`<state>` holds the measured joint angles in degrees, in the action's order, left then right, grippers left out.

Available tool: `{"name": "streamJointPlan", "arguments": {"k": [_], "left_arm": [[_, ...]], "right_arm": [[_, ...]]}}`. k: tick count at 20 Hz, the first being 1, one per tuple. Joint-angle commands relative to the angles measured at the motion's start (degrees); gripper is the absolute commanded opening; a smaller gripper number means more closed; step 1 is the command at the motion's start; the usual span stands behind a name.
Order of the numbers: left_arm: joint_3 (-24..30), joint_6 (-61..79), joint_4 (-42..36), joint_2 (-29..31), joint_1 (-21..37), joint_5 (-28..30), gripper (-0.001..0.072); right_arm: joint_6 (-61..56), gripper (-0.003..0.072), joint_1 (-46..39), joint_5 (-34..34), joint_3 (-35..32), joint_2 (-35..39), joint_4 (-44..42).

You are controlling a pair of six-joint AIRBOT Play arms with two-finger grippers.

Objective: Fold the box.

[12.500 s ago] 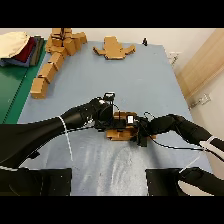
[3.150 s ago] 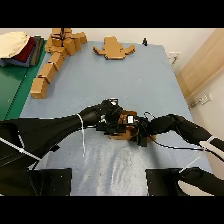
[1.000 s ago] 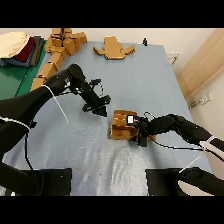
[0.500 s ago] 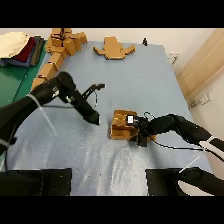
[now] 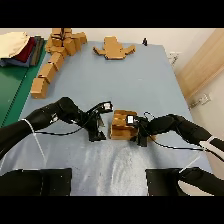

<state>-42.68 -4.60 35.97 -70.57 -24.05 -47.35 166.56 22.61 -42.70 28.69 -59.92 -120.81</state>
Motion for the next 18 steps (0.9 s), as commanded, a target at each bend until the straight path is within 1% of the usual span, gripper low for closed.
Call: {"name": "streamJointPlan", "arguments": {"k": [1, 6, 9, 13, 18], "left_arm": [[2.5, 20.8, -6.8, -2.1, -0.6, 6.9, 0.0701], [2.3, 21.7, -7.1, -5.1, -0.5, 8.6, 0.0701], [1.8, 22.3, -10.0, -6.0, -0.7, 8.5, 0.0702], [1.8, 27.2, -14.7, -7.0, -1.0, 7.7, 0.0702], [1.6, 27.8, -15.4, -8.1, -1.7, 7.5, 0.0701]], "right_arm": [[0.0, 0.0511, 0.0, 0.0, 0.0, 0.0, 0.0], [0.0, 0.0511, 0.0, 0.0, 0.0, 0.0, 0.0], [0.0, 0.0512, 0.0, 0.0, 0.0, 0.0, 0.0], [0.0, 0.0511, 0.0, 0.0, 0.0, 0.0, 0.0], [0.0, 0.0511, 0.0, 0.0, 0.0, 0.0, 0.0]]}}
